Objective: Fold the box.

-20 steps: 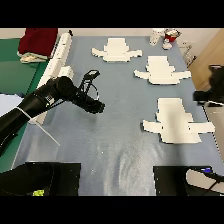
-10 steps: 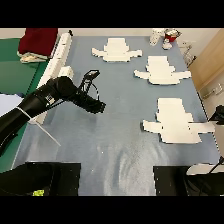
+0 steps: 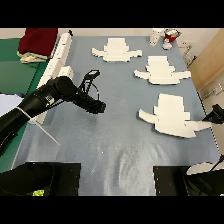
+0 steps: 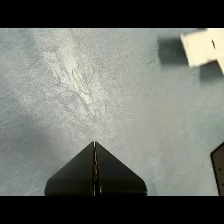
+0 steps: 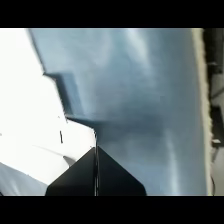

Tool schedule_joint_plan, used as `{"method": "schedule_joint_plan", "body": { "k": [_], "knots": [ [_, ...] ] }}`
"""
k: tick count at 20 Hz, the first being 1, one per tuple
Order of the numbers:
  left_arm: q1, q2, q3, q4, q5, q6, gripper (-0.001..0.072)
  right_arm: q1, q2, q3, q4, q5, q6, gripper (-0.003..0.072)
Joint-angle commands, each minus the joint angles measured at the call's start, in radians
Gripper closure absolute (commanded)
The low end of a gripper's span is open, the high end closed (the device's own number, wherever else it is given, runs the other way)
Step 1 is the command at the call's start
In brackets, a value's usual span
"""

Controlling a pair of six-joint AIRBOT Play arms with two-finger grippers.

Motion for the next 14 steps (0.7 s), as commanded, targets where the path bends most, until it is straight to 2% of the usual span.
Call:
{"method": "schedule_joint_plan", "body": {
  "k": [1, 4, 8, 11, 14],
  "knots": [
    [0.0, 0.0, 0.0, -0.007, -0.001, 0.001, 0.0694, 0.055, -0.003, 0.0, 0.199, -0.033, -0.01, 0.0682],
    [0.0, 0.0, 0.0, -0.008, -0.004, 0.001, 0.0694, 0.18, -0.003, 0.0, 0.271, -0.02, 0.086, 0.0683],
    [0.0, 0.0, 0.0, -0.011, -0.007, 0.006, 0.0695, 0.406, 0.061, -0.022, 0.279, 0.0, 0.181, 0.0683],
    [0.0, 0.0, 0.0, -0.011, -0.063, 0.055, 0.0695, 0.601, 0.163, -0.116, 0.263, 0.103, 0.269, 0.0683],
    [0.0, 0.001, 0.0, -0.011, -0.179, 0.057, 0.0696, 0.759, 0.277, -0.256, 0.189, 0.198, 0.37, 0.0684]
  ]
}}
